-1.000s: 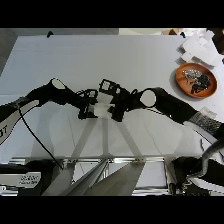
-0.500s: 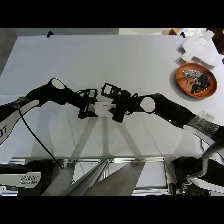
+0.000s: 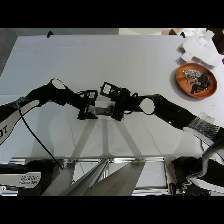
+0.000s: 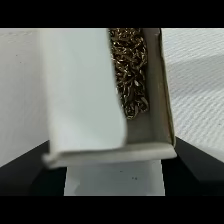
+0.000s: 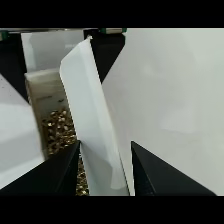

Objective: Fold the box and place the chain.

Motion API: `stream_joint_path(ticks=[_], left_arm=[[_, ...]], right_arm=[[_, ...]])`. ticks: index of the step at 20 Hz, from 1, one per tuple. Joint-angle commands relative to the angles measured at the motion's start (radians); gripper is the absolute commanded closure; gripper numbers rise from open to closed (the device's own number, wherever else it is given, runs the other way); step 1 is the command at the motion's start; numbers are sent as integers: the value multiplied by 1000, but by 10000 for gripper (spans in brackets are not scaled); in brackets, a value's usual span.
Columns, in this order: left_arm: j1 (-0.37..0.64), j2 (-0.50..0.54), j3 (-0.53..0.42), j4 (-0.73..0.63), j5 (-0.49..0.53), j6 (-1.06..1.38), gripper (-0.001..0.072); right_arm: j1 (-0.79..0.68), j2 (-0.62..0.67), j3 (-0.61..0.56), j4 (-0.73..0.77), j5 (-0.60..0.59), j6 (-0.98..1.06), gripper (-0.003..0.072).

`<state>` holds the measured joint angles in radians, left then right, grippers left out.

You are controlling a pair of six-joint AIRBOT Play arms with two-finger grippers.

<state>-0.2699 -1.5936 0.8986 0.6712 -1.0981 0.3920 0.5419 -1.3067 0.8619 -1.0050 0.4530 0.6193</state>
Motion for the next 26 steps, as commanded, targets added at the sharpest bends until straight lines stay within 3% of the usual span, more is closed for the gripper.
stream_joint_path(ticks=[1, 5, 8, 12, 14, 16, 26], left_arm=[[0, 0, 1, -2, 10, -4, 374], [0, 0, 1, -2, 10, -4, 374], [0, 0, 1, -1, 10, -4, 374], [0, 0, 1, -1, 10, -4, 374], [0, 0, 1, -2, 10, -4, 374], [0, 0, 1, -2, 10, -4, 374], [0, 0, 1, -1, 10, -4, 374]], right_arm=[[5, 2, 0, 6, 3, 2, 369], [5, 2, -1, 6, 30, 5, 372], [6, 2, -2, 7, 66, 4, 460], [6, 1, -32, 7, 72, 5, 468], [6, 1, -51, 7, 80, 5, 453], [5, 0, -57, 7, 82, 4, 335], [5, 82, -51, 6, 107, 5, 335]])
